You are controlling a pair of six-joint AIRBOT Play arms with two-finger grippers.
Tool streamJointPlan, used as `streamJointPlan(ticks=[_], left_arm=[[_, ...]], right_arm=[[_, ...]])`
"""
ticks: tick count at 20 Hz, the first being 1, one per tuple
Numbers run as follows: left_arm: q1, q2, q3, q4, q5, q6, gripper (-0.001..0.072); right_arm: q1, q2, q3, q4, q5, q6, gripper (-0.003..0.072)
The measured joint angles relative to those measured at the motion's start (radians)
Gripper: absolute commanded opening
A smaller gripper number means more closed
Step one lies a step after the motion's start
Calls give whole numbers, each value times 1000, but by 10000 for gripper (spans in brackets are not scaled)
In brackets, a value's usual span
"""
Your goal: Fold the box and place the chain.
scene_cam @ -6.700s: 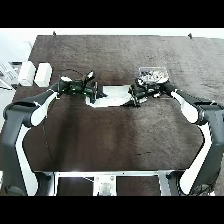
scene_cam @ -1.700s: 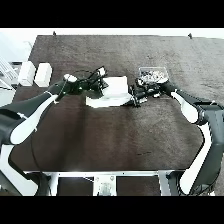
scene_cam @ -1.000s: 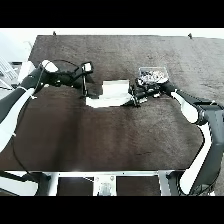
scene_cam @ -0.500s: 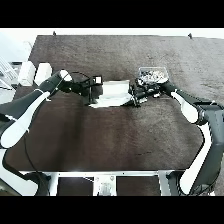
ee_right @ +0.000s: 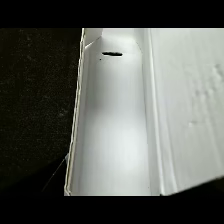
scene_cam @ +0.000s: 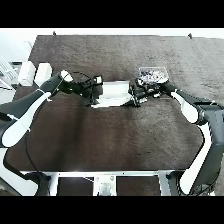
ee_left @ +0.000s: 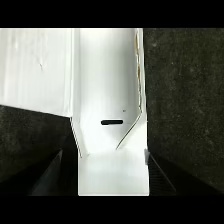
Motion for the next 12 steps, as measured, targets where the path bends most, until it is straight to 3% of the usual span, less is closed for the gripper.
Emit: streamJointPlan(ticks=[8,9,12], left_arm=[[-1,0,0,-18,-3,-1,473],[-1,0,0,-18,-2,-1,414],[-1,0,0,-21,0,-1,407]], right_arm=[[0,0,0,0,0,0,477],[0,0,0,0,0,0,477],[0,0,0,0,0,0,477]])
